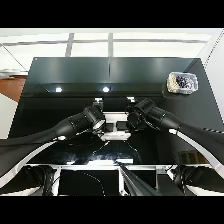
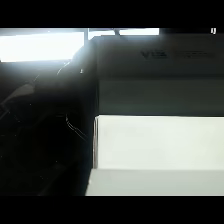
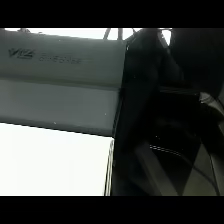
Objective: Fold the box and place the chain.
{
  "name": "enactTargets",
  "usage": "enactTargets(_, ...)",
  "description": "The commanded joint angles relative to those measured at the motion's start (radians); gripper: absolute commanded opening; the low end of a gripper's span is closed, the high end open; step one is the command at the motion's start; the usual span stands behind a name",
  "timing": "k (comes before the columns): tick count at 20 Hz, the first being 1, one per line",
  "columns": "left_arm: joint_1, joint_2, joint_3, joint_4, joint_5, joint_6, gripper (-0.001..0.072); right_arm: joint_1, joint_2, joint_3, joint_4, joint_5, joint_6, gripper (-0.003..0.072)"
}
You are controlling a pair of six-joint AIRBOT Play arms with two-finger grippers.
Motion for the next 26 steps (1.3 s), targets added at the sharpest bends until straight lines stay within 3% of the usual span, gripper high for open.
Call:
enactTargets(1, 0.0, 0.0, 0.0, -0.001, -0.001, -0.003, 0.0029, -0.002, 0.0, 0.002, 0.0, -0.026, 0.005, 0.021)
enactTargets(2, 0.0, 0.0, 0.0, -0.001, -0.001, -0.003, 0.0029, -0.002, 0.0, 0.002, -0.005, -0.031, -0.004, 0.0211)
enactTargets(3, 0.0, 0.0, 0.0, 0.0, -0.001, -0.003, 0.0029, -0.002, 0.0, 0.002, -0.006, -0.034, -0.005, 0.0279)
enactTargets(10, 0.0, 0.0, 0.0, -0.001, -0.002, -0.003, 0.0029, -0.002, 0.0, 0.062, -0.035, -0.084, -0.058, 0.0286)
enactTargets(12, 0.0, 0.0, 0.0, -0.001, -0.001, -0.003, 0.0029, -0.002, 0.0, 0.092, -0.057, -0.135, -0.084, 0.037)
enactTargets(21, 0.0, 0.0, 0.0, -0.001, -0.001, -0.003, 0.0029, -0.042, 0.116, 0.215, -0.086, -0.288, -0.274, 0.037)
enactTargets(26, 0.0, 0.0, 0.0, -0.001, -0.001, -0.003, 0.0029, -0.233, 0.274, 0.216, -0.296, -0.323, -0.389, 0.037)
